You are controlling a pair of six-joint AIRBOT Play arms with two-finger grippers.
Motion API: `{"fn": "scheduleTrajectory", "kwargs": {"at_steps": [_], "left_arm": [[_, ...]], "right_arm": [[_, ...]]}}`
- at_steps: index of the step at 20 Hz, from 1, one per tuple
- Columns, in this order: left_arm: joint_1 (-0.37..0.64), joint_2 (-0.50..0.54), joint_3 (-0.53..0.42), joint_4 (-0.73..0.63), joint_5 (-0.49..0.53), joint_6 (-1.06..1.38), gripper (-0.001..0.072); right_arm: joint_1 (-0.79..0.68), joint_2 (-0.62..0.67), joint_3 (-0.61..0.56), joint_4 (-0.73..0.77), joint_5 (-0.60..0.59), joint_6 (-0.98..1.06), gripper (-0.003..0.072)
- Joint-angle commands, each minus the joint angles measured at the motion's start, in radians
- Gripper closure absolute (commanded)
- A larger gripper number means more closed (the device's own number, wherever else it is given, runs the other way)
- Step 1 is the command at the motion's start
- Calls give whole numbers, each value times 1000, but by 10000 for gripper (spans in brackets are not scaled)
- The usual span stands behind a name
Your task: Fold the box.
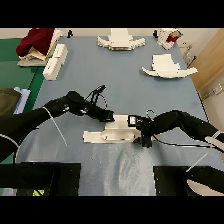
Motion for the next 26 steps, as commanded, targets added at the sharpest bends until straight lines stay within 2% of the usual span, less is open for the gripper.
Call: {"fn": "scheduleTrajectory", "kwargs": {"at_steps": [1,4,8,12,16,18,20,22,23,24,26], "left_arm": [[-2,41,43,6,-27,54,697],[-2,169,46,133,-32,51,698],[-10,373,46,258,-109,55,698],[-110,548,-25,397,-126,55,699],[-223,667,-164,408,-68,53,700],[-256,709,-211,491,-51,55,699],[-251,729,-242,546,-53,116,696],[-200,728,-287,516,-51,324,672],[-159,724,-313,482,-48,438,293],[-122,714,-337,443,-35,525,22],[-57,685,-371,409,-31,627,24]], "right_arm": [[1,0,1,2,0,1,186],[1,0,1,2,0,1,187],[1,0,1,2,0,1,187],[1,0,1,2,0,1,186],[1,0,1,2,0,1,186],[1,0,1,2,0,1,187],[1,0,1,2,0,1,187],[1,0,1,2,0,1,187],[1,0,1,2,0,1,187],[1,0,1,2,0,1,187],[1,0,1,2,0,1,187]]}}
